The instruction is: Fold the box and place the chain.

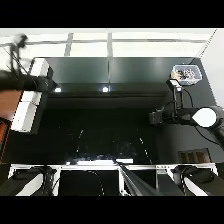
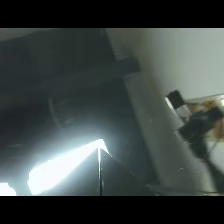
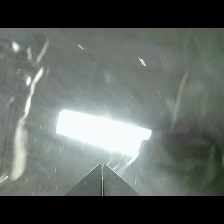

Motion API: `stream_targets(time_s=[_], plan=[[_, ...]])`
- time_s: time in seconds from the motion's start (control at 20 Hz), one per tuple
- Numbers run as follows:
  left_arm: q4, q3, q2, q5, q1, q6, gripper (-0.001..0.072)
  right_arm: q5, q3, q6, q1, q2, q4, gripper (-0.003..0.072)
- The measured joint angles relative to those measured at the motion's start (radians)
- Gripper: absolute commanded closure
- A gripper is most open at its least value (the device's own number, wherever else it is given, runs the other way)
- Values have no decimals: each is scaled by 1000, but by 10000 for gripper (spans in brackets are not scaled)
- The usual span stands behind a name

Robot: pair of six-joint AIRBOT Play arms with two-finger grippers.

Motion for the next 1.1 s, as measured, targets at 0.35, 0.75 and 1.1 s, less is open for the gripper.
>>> stream_targets(time_s=[0.35, 0.75, 1.1], plan=[[108, -352, 156, 238, -37, -11, 683, -238, -30, 140, 6, -79, -290, 668], [119, -400, 171, 280, -37, -14, 682, -279, -35, 189, -21, -99, -332, 669], [121, -403, 171, 285, -37, -15, 682, -284, -36, 195, -23, -100, -336, 668]])
